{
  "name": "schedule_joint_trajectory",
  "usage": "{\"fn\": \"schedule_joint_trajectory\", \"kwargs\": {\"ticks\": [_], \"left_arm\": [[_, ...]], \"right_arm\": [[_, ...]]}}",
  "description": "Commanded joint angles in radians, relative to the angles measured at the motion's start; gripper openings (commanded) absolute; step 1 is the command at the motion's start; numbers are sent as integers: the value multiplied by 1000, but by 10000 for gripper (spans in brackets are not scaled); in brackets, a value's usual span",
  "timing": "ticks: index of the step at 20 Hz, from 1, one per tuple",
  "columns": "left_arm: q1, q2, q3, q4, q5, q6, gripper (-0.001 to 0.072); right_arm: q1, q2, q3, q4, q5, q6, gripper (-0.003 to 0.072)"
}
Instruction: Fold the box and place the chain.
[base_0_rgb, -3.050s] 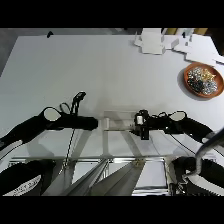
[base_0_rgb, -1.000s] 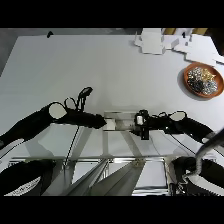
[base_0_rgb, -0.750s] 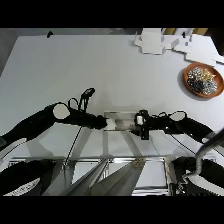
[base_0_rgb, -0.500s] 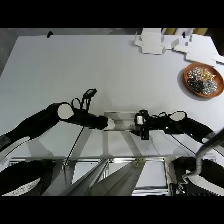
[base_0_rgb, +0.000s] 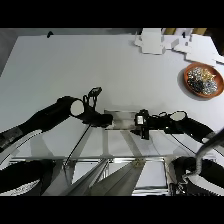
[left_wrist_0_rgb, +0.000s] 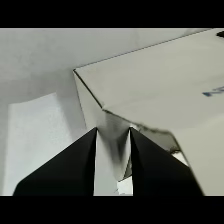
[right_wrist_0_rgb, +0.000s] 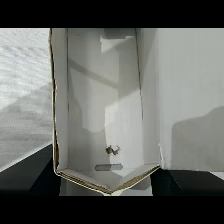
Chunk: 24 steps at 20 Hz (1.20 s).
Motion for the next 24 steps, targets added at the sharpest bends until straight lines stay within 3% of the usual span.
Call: {"fn": "schedule_joint_trajectory", "kwargs": {"ticks": [1, 7, 13, 18, 24], "left_arm": [[-22, -39, 55, 77, -45, -110, 229], [-47, -69, 110, 220, -120, -303, 229], [-84, -176, 240, 276, -204, -333, 229], [-104, -211, 251, 317, -291, -435, 229], [-112, -211, 251, 340, -272, -509, 229]], "right_arm": [[0, 0, 1, 0, 1, 0, 381], [0, 0, 1, 0, 1, 0, 381], [0, 0, 1, 0, 1, 0, 381], [0, 0, 1, 0, 1, 0, 381], [0, 0, 1, 0, 1, 0, 381]]}}
